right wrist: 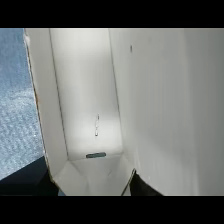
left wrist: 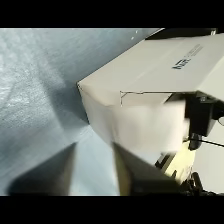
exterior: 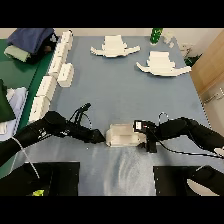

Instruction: Fold the box.

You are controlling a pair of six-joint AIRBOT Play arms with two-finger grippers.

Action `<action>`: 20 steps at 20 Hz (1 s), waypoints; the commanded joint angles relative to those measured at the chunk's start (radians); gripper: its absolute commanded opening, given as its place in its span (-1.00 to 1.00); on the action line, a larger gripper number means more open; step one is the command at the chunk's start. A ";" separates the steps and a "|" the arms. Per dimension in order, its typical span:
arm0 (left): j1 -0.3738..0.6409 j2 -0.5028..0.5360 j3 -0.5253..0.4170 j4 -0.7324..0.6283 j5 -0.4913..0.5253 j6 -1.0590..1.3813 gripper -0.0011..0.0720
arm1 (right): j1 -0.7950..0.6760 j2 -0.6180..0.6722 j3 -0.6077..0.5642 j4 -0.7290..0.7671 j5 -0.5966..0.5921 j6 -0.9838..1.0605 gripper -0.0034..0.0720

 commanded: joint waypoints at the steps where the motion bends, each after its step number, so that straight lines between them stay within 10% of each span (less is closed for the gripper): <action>1: 0.000 0.001 0.006 -0.016 0.015 0.014 0.26 | 0.000 0.001 0.000 0.000 0.000 0.000 0.43; 9: -0.011 -0.002 0.006 -0.056 0.064 0.052 0.26 | 0.000 0.001 0.000 0.000 0.000 0.000 0.43; 13: -0.169 -0.002 0.025 -0.031 0.176 -0.025 0.26 | 0.000 0.001 0.000 0.000 0.000 0.000 0.43; 20: -0.389 -0.002 0.175 0.584 0.286 -0.793 0.24 | 0.000 0.001 0.000 0.000 0.000 0.000 0.43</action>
